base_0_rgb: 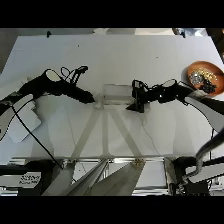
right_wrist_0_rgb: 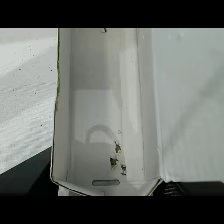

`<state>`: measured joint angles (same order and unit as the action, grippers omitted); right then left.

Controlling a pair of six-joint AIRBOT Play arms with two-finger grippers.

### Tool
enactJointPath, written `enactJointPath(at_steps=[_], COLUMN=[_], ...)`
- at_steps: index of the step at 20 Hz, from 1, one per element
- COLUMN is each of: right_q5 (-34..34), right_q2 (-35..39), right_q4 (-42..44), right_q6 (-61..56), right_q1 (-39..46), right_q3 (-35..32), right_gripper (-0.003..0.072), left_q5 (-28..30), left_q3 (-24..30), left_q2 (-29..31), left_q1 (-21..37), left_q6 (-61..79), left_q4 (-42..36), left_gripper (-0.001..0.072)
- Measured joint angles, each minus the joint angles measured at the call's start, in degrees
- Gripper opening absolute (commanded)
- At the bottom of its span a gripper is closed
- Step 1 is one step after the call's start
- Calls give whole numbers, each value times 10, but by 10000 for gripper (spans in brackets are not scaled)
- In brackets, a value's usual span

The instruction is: Fold the box and place the chain.

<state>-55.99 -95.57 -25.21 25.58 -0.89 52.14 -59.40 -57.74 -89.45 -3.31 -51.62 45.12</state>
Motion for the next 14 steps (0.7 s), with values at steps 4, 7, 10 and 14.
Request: enactJointPath(at_steps=[4,7,10,14], right_q5=[0,0,0,0], right_q2=[0,0,0,0], right_q4=[0,0,0,0], right_q6=[0,0,0,0], right_q1=[0,0,0,0], right_q3=[0,0,0,0], right_gripper=[503,503,503,503], left_q5=[-5,-6,-7,-9], left_q3=[0,0,0,0], left_q2=[4,5,2,-13], left_q1=[3,3,3,3], left_q6=[17,27,35,54], left_q4=[-35,-54,-64,-90], left_gripper=[94,252,337,380])
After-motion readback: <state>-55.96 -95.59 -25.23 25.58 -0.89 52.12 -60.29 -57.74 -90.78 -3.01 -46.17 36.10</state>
